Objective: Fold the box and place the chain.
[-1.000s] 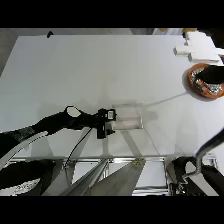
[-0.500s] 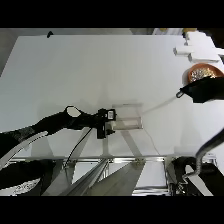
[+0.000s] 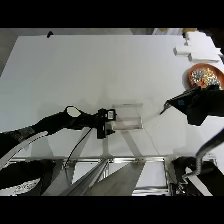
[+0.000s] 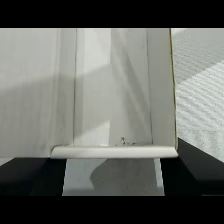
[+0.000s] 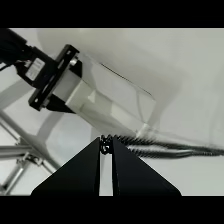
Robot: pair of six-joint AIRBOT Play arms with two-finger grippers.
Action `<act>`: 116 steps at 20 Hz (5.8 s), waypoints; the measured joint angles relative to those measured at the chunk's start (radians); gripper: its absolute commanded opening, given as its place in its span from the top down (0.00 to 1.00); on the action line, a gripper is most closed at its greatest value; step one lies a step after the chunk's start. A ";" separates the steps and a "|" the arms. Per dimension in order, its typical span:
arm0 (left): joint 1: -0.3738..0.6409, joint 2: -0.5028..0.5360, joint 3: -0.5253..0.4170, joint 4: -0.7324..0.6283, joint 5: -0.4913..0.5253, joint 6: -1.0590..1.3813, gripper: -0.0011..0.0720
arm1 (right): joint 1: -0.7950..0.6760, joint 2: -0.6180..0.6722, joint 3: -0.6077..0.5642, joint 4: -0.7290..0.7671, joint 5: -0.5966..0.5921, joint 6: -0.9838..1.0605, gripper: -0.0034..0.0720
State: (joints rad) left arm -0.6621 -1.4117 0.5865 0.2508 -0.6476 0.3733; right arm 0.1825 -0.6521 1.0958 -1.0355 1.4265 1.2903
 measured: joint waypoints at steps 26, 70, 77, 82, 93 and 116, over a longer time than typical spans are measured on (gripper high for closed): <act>0.000 0.000 0.000 0.000 0.000 0.000 0.76 | 0.383 -0.289 -0.320 0.013 -0.406 -0.114 0.93; 0.000 0.000 0.000 0.000 0.000 0.000 0.76 | 0.008 -0.582 -0.365 -0.295 -0.437 -0.747 0.72; 0.000 0.000 0.000 0.000 0.000 0.000 0.76 | 0.008 -0.632 -0.365 -0.296 -0.474 -0.750 0.76; 0.000 0.000 0.000 0.000 0.000 0.000 0.76 | 0.007 -0.640 -0.365 -0.296 -0.489 -0.750 0.90; 0.000 0.000 0.000 0.000 0.000 0.000 0.76 | 0.007 -0.476 -0.366 -0.340 -0.431 -0.661 0.93; 0.000 0.000 0.000 0.000 0.000 0.000 0.76 | 0.396 -0.126 -0.367 0.157 -0.465 -0.608 0.93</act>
State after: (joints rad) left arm -0.6621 -1.4117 0.5865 0.2504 -0.6476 0.3737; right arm 0.5781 -0.7780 0.7292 -0.8783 0.9615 0.6827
